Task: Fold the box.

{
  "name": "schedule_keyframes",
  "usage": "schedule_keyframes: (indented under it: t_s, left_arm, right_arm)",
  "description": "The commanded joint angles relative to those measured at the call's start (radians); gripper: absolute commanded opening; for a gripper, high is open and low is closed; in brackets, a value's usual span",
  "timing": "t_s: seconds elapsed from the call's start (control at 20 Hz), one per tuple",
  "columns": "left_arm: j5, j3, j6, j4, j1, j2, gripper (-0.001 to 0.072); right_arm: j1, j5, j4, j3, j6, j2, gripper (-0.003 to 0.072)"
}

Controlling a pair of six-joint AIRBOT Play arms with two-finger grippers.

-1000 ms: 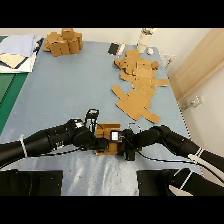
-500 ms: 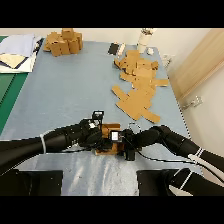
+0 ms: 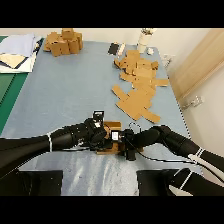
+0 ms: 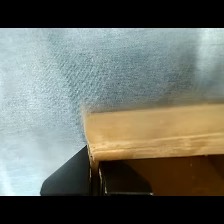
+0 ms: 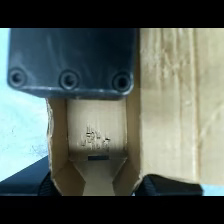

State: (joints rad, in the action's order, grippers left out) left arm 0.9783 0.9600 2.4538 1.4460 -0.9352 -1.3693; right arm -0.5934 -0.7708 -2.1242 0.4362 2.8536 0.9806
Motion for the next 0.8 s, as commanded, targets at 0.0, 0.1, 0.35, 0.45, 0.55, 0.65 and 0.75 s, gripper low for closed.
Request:
schedule_keyframes:
  t_s: [0.0,0.1,0.35,0.45,0.55,0.65,0.75]
  left_arm:
    - [-0.006,0.006,0.003,-0.010,0.000,-0.001,0.0016]
    - [-0.004,0.014,-0.024,-0.013,0.000,-0.001,0.0089]
    - [0.033,0.038,-0.031,-0.012,0.001,0.005,0.0473]
    - [0.064,0.038,-0.032,-0.006,0.005,0.016,0.0473]
    - [0.102,0.038,-0.050,-0.010,0.018,0.027,0.0472]
    - [0.144,0.038,-0.058,-0.011,0.047,0.041,0.0472]
    - [0.172,0.038,-0.105,-0.042,0.085,0.056,0.0473]
  right_arm:
    - [-0.001,0.003,-0.003,0.001,0.001,0.000,0.0539]
    - [-0.001,0.003,-0.003,0.001,0.001,0.000,0.0538]
    - [-0.001,0.003,-0.003,0.001,0.001,0.000,0.0538]
    - [-0.001,0.003,-0.003,0.001,0.001,0.000,0.0539]
    - [-0.001,0.003,-0.003,0.001,0.001,0.000,0.0538]
    - [-0.001,0.003,-0.003,0.001,0.001,0.000,0.0538]
    - [-0.001,0.003,-0.003,0.001,0.001,0.000,0.0539]
